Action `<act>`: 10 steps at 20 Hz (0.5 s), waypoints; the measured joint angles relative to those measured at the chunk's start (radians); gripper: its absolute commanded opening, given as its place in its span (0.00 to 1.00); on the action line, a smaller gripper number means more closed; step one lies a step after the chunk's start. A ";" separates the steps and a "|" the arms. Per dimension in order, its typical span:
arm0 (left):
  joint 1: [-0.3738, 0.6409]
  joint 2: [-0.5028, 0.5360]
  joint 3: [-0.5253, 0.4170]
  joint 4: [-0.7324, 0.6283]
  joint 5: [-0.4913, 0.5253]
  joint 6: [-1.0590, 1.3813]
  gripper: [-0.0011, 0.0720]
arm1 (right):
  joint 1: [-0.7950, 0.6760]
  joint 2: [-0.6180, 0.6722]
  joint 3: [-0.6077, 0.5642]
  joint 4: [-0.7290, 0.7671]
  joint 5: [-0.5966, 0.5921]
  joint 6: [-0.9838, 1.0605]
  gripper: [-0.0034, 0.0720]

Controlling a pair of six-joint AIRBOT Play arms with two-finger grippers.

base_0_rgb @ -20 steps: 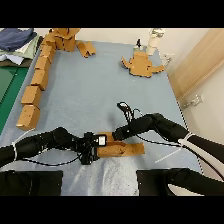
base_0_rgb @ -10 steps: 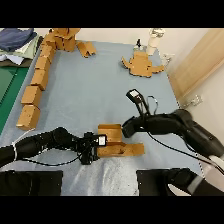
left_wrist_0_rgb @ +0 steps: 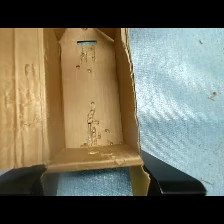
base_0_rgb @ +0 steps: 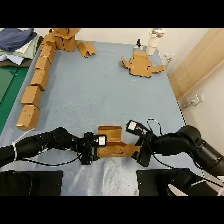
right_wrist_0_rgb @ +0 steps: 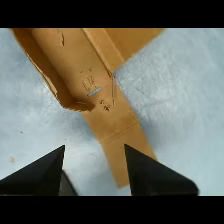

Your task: Fold the box.

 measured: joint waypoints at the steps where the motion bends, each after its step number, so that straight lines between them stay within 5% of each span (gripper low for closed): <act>1: 0.000 0.000 0.000 0.000 0.000 0.000 0.85 | 0.001 -0.013 -0.014 0.011 0.034 -0.069 0.82; 5: 0.000 0.000 0.000 0.000 0.000 0.000 0.85 | 0.008 -0.079 -0.041 0.064 0.149 -0.300 0.78; 7: 0.000 0.000 0.000 0.000 0.000 0.000 0.85 | 0.018 -0.112 -0.046 0.077 0.206 -0.387 0.52; 10: 0.000 0.000 0.000 0.000 0.000 0.000 0.85 | 0.035 -0.148 -0.049 0.096 0.254 -0.482 0.30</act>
